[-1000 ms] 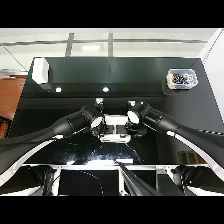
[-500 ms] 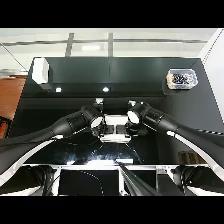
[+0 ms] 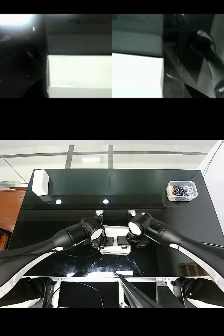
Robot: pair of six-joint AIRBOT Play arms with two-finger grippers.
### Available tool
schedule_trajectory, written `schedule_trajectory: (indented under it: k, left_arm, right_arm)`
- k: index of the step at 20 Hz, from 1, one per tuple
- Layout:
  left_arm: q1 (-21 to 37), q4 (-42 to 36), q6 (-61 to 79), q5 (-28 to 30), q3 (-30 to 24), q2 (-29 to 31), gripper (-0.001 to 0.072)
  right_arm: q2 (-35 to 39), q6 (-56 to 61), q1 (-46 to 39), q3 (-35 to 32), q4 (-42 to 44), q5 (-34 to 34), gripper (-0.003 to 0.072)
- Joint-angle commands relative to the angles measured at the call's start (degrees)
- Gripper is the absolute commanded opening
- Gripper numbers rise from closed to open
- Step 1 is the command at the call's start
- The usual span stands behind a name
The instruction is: Fold the box and place the chain.
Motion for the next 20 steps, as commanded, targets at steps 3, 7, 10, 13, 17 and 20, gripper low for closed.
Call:
schedule_trajectory:
  k: [3, 7, 10, 13, 17, 20]
  left_arm:
    - [-0.02, -0.02, -0.04, -0.02, 0.0, 0.02, 0.0026]
    - [-0.02, -0.02, -0.04, -0.02, 0.0, 0.02, 0.0027]
    - [-0.02, -0.02, -0.04, 0.09, 0.0, 0.02, 0.0026]
    - [-0.02, -0.02, -0.04, 0.28, 0.0, 0.02, 0.0026]
    - [-0.02, -0.04, -0.04, 0.11, 0.0, 0.02, 0.0027]
    - [-0.02, -0.09, -0.04, -0.04, 0.0, 0.02, 0.0027]
  right_arm:
    - [8.74, -5.99, -0.04, 2.25, -5.49, 0.9, 0.0539]
    - [20.46, -9.62, -2.75, 2.25, -14.67, 5.57, 0.0539]
    - [27.69, -13.44, -8.87, 2.25, -21.18, 9.62, 0.0539]
    - [29.55, -17.18, -17.33, 2.14, -30.36, 7.93, 0.0539]
    - [27.85, -17.64, -33.7, -0.46, -33.4, -11.58, 0.0596]
    - [18.36, -17.68, -46.88, 0.85, -24.06, -26.6, 0.0713]
